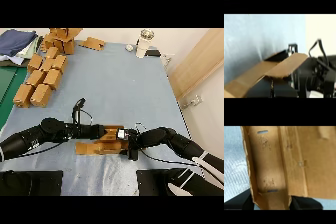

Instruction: Fold the box.

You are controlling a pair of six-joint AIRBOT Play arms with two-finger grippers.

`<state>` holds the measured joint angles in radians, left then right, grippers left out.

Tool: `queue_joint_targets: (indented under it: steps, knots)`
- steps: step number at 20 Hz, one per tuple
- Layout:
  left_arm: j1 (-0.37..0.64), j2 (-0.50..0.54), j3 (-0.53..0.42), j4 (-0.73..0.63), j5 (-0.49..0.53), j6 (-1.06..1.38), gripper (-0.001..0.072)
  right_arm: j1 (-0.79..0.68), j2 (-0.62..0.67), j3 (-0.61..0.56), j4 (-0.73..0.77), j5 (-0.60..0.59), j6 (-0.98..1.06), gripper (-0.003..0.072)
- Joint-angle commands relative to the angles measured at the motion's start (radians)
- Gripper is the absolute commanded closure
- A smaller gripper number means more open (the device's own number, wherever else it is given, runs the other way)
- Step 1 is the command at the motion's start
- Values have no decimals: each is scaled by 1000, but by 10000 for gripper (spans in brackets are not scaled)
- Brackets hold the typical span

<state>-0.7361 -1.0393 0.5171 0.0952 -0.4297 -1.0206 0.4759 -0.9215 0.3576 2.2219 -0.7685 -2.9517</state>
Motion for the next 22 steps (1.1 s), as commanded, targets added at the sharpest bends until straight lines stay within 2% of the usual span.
queue_joint_targets:
  steps: [1, 4, 11, 18, 22]
  knots:
    - [32, -53, 33, -146, 61, 129, 699, 0, 0, 0, 0, 0, 0, 203]
    - [31, -139, 70, -143, 16, 139, 698, 0, 0, 0, 0, 1, 0, 203]
    - [32, -302, 76, -81, -83, 127, 700, 0, 0, 0, 0, 1, 0, 203]
    - [32, -312, 76, 4, -105, 48, 701, 0, 0, 0, -1, 0, 0, 203]
    - [33, -312, 91, 7, -104, 44, 701, 0, 0, 0, -1, 1, 0, 203]
